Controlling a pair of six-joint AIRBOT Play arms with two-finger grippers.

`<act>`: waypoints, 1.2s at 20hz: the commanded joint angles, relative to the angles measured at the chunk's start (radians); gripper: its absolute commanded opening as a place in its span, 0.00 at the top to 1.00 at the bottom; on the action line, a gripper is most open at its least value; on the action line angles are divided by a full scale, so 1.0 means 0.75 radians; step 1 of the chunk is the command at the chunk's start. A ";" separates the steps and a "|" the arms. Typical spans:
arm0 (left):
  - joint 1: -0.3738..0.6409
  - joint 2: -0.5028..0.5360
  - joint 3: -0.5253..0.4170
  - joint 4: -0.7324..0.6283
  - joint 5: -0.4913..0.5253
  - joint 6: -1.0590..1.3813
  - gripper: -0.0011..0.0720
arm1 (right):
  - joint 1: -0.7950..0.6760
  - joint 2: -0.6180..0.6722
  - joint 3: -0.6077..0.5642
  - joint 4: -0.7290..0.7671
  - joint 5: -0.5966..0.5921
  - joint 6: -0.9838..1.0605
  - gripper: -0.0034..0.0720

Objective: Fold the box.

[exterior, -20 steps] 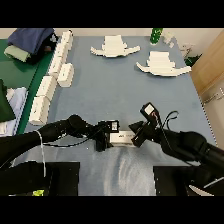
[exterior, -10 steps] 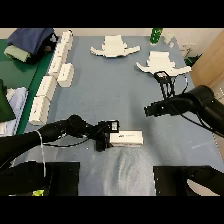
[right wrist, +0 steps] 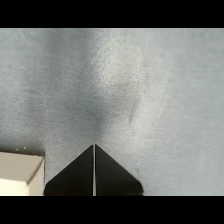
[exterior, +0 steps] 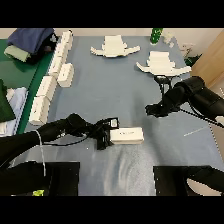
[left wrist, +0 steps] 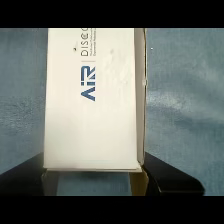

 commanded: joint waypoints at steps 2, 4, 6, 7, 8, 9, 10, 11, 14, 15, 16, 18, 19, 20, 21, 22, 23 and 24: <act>0.151 0.152 0.008 0.098 -0.001 -0.348 0.37 | -0.002 -0.007 0.005 0.000 -0.014 0.006 0.93; 0.301 0.285 0.008 0.289 -0.001 -0.628 0.37 | -0.002 -0.008 0.005 0.000 -0.014 0.006 0.93; 0.492 0.421 0.008 0.547 -0.012 -1.005 0.37 | -0.002 -0.008 0.005 0.000 -0.014 0.006 0.93; 0.585 0.473 0.008 0.666 -0.031 -1.140 0.37 | -0.002 -0.008 0.005 0.000 -0.014 0.006 0.93; 0.680 0.512 0.008 0.757 -0.055 -1.251 0.37 | -0.002 -0.008 0.005 0.000 -0.015 0.006 0.93; 0.784 0.535 0.008 0.820 -0.082 -1.361 0.37 | -0.002 -0.008 0.005 0.000 -0.014 0.006 0.93; 0.876 0.537 0.008 0.842 -0.116 -1.435 0.37 | -0.002 -0.007 0.005 0.000 -0.014 0.006 0.93; 0.963 0.523 0.008 0.846 -0.149 -1.469 0.37 | -0.002 -0.008 0.005 0.000 -0.014 0.006 0.93; 1.092 0.436 0.008 0.845 -0.092 -1.489 0.37 | -0.002 -0.007 0.005 0.000 -0.014 0.006 0.93; 1.103 0.400 0.008 0.845 -0.048 -1.506 0.37 | -0.002 -0.008 0.005 0.000 -0.014 0.006 0.93; 1.106 0.363 0.008 0.846 0.004 -1.529 0.37 | -0.002 -0.008 0.005 0.000 -0.014 0.006 0.93; 1.105 0.278 0.015 0.845 0.108 -1.534 0.37 | -0.002 -0.007 0.005 0.000 -0.014 0.006 0.93; 1.106 0.228 0.033 0.845 0.146 -1.549 0.37 | -0.002 -0.008 0.005 0.000 -0.014 0.006 0.93; 1.105 0.173 0.063 0.845 0.170 -1.564 0.37 | -0.002 -0.008 0.005 0.000 -0.014 0.006 0.93; 1.105 0.120 0.101 0.845 0.184 -1.564 0.37 | -0.002 -0.007 0.005 0.000 -0.015 0.006 0.93; 1.104 0.062 0.149 0.845 0.192 -1.563 0.37 | -0.002 -0.007 0.005 0.000 -0.014 0.006 0.93; 1.099 -0.004 0.211 0.843 0.197 -1.563 0.37 | -0.002 -0.007 0.005 0.000 -0.014 0.006 0.93; 1.089 -0.066 0.273 0.841 0.212 -1.563 0.37 | -0.002 -0.008 0.005 0.000 -0.014 0.006 0.93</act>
